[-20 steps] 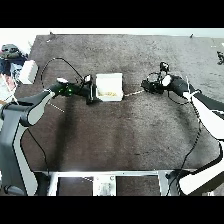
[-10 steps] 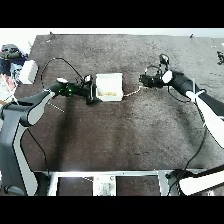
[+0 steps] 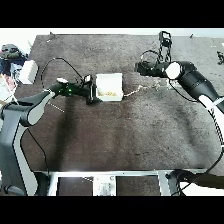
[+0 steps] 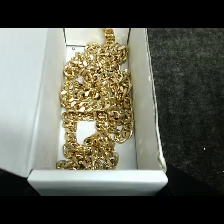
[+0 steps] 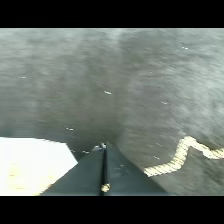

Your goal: Fold the box and place the chain.

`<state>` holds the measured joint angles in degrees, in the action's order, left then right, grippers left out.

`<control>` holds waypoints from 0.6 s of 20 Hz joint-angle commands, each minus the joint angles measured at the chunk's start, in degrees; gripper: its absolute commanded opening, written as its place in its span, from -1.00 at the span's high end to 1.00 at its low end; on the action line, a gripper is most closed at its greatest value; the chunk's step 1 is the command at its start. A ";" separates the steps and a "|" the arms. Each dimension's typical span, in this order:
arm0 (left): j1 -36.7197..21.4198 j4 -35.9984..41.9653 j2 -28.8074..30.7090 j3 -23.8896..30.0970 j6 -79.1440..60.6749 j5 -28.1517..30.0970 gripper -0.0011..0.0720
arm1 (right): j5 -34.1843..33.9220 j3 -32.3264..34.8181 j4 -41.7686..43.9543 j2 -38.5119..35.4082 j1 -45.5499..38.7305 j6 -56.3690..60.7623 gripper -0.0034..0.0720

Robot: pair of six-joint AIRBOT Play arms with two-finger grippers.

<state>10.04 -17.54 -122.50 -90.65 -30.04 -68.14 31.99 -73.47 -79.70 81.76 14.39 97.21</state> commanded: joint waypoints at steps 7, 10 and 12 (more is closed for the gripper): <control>0.02 -0.02 0.04 -0.04 0.00 0.02 -0.30 | 3.06 1.70 -0.44 11.63 -12.72 3.30 -0.03; 0.02 0.00 0.04 -0.04 0.00 0.00 -0.30 | 2.36 1.33 -0.31 14.21 -12.48 3.32 0.03; 0.02 -0.02 0.04 -0.04 0.00 0.02 -0.30 | 2.27 -0.68 1.36 16.31 -12.22 3.32 0.03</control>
<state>10.02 -17.54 -122.48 -90.65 -30.04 -68.14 34.13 -72.73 -79.96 95.20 2.59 100.38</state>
